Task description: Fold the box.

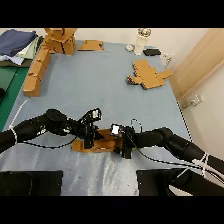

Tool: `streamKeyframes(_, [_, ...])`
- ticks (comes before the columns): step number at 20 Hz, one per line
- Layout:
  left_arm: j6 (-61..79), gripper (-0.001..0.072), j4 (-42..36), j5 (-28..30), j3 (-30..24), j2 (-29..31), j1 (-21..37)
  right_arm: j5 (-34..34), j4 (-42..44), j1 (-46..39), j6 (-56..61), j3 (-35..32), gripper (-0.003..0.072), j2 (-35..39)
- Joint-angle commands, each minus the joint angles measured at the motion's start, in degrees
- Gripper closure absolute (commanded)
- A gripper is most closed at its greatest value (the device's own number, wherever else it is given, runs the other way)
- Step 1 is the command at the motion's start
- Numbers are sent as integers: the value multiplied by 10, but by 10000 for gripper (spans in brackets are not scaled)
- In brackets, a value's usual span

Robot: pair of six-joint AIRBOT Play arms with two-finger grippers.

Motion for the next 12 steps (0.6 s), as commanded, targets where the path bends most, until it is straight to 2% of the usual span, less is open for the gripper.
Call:
streamKeyframes(1, [0,695,0,0,0,0,0,7,-8,0,0,1,-21,-4])
streamKeyframes(3, [0,696,0,0,0,0,0,7,-13,-2,-14,1,-1,-7])
streamKeyframes(5, [0,695,0,0,0,0,0,6,-10,-2,-32,1,100,-11])
streamKeyframes(10, [0,696,0,0,0,0,0,5,-9,-2,-66,0,99,-18])
streamKeyframes(12, [0,696,0,0,0,0,0,-10,21,-12,-110,0,99,-18])
